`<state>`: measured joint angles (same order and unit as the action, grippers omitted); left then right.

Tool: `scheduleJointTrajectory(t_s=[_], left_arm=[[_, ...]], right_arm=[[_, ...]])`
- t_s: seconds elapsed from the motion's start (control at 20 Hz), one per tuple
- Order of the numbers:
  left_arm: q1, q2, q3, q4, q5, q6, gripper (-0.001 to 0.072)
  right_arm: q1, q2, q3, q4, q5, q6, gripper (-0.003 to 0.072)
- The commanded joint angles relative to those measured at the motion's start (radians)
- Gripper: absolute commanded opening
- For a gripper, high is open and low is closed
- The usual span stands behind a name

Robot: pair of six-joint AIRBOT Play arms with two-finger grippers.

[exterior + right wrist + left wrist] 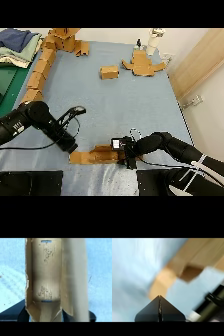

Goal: Fold the box.

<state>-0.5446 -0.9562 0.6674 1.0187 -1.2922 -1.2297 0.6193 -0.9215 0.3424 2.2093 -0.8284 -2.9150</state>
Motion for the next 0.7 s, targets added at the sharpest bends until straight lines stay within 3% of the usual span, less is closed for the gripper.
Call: scheduleJointTrajectory(t_s=[0.0,0.15,0.25,0.3,0.45,0.65], left_arm=[[-0.042,0.027,-0.13,-0.309,-0.043,-0.193,0.0014],[-0.119,0.008,-0.259,-0.83,0.258,0.003,0.0014],[-0.121,-0.023,-0.256,-1.034,0.338,0.158,0.0013],[-0.118,-0.034,-0.241,-1.072,0.398,0.196,0.0013],[-0.114,-0.084,-0.188,-0.994,0.572,0.192,0.0013],[-0.109,-0.198,-0.118,-0.829,0.665,0.151,0.0012]], right_arm=[[-0.001,0.0,0.002,0.001,0.0,0.0,0.0443],[-0.001,0.0,0.002,0.001,0.0,0.0,0.0443],[0.0,0.0,0.001,0.001,0.0,0.0,0.0443],[-0.001,0.0,0.002,0.001,0.0,0.0,0.0443],[-0.001,0.0,0.001,0.001,0.0,0.0,0.0443],[-0.001,0.0,0.001,0.001,0.0,0.0,0.0443]])
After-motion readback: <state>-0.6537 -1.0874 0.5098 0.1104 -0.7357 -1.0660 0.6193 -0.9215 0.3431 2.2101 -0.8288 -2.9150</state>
